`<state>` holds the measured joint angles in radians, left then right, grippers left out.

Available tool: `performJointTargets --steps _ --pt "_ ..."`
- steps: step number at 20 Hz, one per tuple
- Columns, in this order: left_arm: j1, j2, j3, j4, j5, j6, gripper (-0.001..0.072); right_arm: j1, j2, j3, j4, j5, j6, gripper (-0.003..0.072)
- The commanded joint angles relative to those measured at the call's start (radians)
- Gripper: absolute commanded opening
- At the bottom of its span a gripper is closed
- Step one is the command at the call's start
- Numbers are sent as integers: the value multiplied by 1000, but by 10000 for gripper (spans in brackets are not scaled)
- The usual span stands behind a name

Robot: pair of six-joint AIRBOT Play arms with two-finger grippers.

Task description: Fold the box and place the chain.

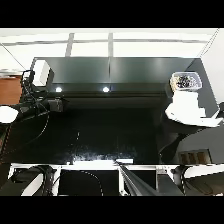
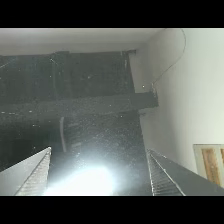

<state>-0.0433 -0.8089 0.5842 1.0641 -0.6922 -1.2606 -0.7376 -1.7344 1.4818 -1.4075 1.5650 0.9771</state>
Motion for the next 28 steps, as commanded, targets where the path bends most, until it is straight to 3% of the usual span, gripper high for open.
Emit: performJointTargets --steps 1,6,10,14,17,19,23,28 --pt "0 -1 0 0 0 0 718 2 53 -50 159 27 3 9" --pt "0 -1 0 0 0 0 718 91 207 -206 257 -13 -18 9" --pt "0 -1 0 0 1 0 718 191 278 -273 452 -44 40 9" --pt "-1 -1 -1 -8 -10 0 718 341 409 -409 658 -285 99 10" --pt "-1 -1 -1 -19 -22 0 717 482 592 -638 871 -578 79 10" --pt "-1 -1 -1 -45 -21 0 718 568 703 -788 917 -700 77 9" --pt "-18 -2 -1 -86 -18 0 717 709 875 -1011 945 -785 23 9" --pt "-123 -63 0 -102 -21 0 718 820 911 -1106 943 -846 -90 10"
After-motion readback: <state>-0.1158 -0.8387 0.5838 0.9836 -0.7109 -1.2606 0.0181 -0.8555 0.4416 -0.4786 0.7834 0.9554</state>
